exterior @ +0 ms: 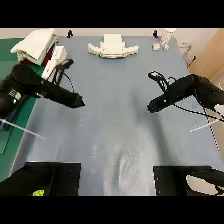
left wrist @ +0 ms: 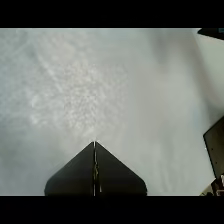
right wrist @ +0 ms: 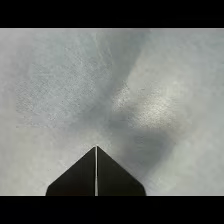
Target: Fold the box.
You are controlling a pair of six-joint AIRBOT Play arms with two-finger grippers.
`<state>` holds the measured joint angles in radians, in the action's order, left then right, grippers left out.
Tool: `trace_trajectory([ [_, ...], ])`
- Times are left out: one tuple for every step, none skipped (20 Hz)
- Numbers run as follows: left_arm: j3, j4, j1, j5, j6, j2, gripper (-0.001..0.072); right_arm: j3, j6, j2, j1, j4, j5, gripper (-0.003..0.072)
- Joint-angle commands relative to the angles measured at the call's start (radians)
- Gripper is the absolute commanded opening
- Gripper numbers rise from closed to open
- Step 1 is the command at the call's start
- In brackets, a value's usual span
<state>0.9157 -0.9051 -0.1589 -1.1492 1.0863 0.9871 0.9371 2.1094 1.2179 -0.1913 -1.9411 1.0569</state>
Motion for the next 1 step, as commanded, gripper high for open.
trace_trajectory([
  [-0.110,0.010,-0.066,0.066,0.031,-0.034,0.0013,0.001,0.000,0.001,0.001,0.000,0.000,0.0016],
])
